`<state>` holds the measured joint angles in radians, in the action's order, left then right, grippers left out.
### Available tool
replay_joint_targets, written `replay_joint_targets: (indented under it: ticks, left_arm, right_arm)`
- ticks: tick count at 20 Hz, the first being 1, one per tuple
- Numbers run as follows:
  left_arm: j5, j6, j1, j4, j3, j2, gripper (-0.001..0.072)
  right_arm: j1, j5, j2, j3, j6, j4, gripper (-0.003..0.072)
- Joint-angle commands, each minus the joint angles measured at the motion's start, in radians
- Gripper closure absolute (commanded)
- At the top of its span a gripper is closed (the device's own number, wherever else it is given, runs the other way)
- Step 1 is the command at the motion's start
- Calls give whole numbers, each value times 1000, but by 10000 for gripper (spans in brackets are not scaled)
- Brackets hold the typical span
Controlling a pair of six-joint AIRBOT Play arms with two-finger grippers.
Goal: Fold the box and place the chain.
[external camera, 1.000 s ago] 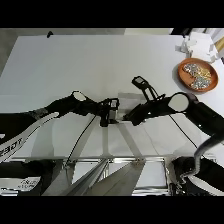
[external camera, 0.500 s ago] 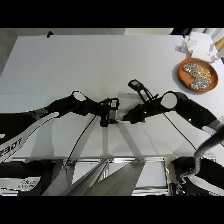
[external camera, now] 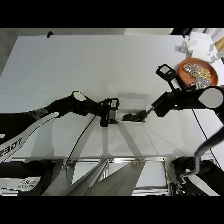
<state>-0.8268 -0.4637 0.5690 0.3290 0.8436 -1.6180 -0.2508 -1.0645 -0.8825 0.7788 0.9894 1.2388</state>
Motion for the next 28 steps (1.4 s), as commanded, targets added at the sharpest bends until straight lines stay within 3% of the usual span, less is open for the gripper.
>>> replay_joint_targets:
  ticks: [1,3,4,5,6,10,15,19,22,28]
  left_arm:
    - [0,0,0,0,0,0,638]
    - [0,0,0,0,0,0,638]
    - [0,0,0,0,0,0,638]
    - [0,0,0,0,0,0,638]
    - [0,0,0,0,0,0,638]
    - [0,0,0,0,0,0,638]
    - [0,0,0,0,0,0,638]
    - [0,0,0,0,0,0,638]
    - [0,0,0,0,0,0,638]
    - [0,0,0,0,0,0,638]
  right_arm:
    - [29,-35,13,-3,-187,2,605]
    - [29,19,-17,-3,-143,25,592]
    - [29,47,-36,-3,-78,47,522]
    - [29,74,-60,-3,6,78,375]
    - [29,93,-85,-3,95,111,276]
    - [29,108,-200,-3,378,285,274]
    - [29,140,-302,-4,555,415,278]
    - [29,180,-335,-4,597,418,288]
    - [29,190,-344,-4,632,435,361]
    - [29,185,-394,-4,649,425,361]
